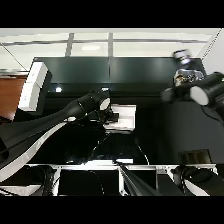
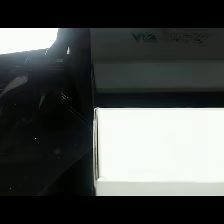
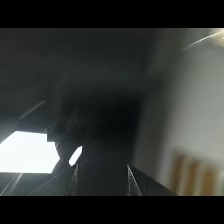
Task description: Fold the box and place the chain.
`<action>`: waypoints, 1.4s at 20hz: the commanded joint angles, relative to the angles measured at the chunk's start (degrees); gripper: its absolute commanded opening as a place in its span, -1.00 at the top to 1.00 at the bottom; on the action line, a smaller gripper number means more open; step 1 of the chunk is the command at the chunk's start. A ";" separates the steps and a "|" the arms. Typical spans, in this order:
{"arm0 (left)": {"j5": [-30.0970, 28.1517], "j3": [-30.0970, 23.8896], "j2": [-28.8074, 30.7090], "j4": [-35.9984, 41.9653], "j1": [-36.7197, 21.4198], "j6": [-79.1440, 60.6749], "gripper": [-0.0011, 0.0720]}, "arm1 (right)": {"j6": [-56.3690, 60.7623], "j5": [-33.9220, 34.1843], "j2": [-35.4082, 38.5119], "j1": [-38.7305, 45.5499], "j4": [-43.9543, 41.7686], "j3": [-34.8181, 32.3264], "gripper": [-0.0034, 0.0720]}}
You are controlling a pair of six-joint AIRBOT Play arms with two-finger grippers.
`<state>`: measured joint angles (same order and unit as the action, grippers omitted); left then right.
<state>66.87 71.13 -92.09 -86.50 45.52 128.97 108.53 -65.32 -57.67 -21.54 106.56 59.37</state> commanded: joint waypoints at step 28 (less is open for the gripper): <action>-0.35 -0.02 0.02 0.22 -0.07 0.04 0.90 | -3.08 4.79 -58.12 39.93 -15.26 48.00 -0.71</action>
<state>66.50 71.13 -92.09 -86.28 45.52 129.08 105.25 -60.53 -114.50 18.33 90.50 107.02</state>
